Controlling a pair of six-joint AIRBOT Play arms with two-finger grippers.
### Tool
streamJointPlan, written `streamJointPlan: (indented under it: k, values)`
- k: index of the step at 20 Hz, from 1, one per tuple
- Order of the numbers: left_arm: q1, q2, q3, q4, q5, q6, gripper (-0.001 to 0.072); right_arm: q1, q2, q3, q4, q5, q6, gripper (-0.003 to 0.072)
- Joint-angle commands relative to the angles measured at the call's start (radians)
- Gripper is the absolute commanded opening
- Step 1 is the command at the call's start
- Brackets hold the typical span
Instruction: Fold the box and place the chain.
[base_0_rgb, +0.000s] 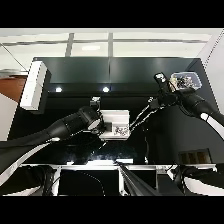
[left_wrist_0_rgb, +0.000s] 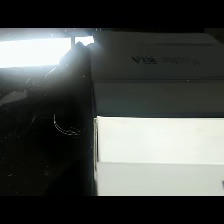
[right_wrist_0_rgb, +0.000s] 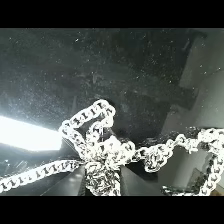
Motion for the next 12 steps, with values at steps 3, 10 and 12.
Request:
streamJointPlan:
  k: [3, 10, 12]
  values:
    - [0.0, 0.001, 0.001, 0.0, 0.0, 0.0, 0.0033, 0.001, 0.014, 0.005, 0.003, -0.037, 0.0, 0.0026]
    - [0.0, 0.001, 0.001, 0.0, 0.0, 0.0, 0.0032, 0.001, 0.111, 0.138, 0.003, -0.243, -0.002, 0.0025]
    - [0.0, 0.001, 0.001, 0.0, 0.0, 0.0, 0.0032, 0.001, 0.164, 0.189, 0.003, -0.313, -0.01, 0.0025]
